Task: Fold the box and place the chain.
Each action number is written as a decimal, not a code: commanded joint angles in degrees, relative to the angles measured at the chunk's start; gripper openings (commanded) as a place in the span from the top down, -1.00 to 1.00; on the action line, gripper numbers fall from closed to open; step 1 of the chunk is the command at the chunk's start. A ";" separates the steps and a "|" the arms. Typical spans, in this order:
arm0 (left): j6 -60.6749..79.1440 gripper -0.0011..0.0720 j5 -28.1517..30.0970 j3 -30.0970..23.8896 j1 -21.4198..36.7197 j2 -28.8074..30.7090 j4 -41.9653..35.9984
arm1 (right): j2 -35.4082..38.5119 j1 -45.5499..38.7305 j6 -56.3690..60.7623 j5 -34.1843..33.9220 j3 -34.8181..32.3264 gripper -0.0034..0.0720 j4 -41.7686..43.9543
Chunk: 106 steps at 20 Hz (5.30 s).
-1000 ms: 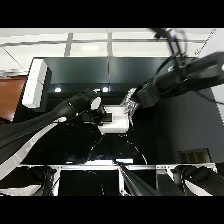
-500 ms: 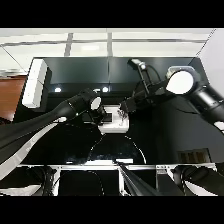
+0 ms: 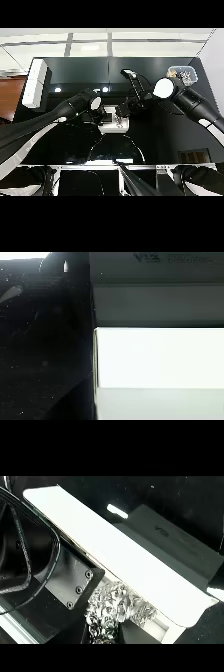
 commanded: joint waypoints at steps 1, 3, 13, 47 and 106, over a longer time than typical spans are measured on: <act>0.00 0.91 0.00 0.02 0.04 -0.02 0.00 | 0.63 -0.76 -0.09 2.12 0.00 0.37 -2.14; 0.00 0.91 0.07 0.02 0.04 -0.02 -0.04 | 3.19 -3.50 -0.07 4.72 0.07 0.37 -4.20; 0.02 0.91 -0.20 0.02 0.02 -0.09 -0.31 | 13.70 -13.11 -0.31 13.22 -0.13 0.37 -12.55; 130.11 -0.98 18.32 -24.59 18.51 15.67 -35.82 | 13.66 -13.05 -1.53 5.20 -0.13 0.37 -18.73; 135.73 -0.04 19.56 -24.61 15.52 11.37 -43.45 | -3.26 -6.73 -58.73 2.99 -7.21 0.29 6.73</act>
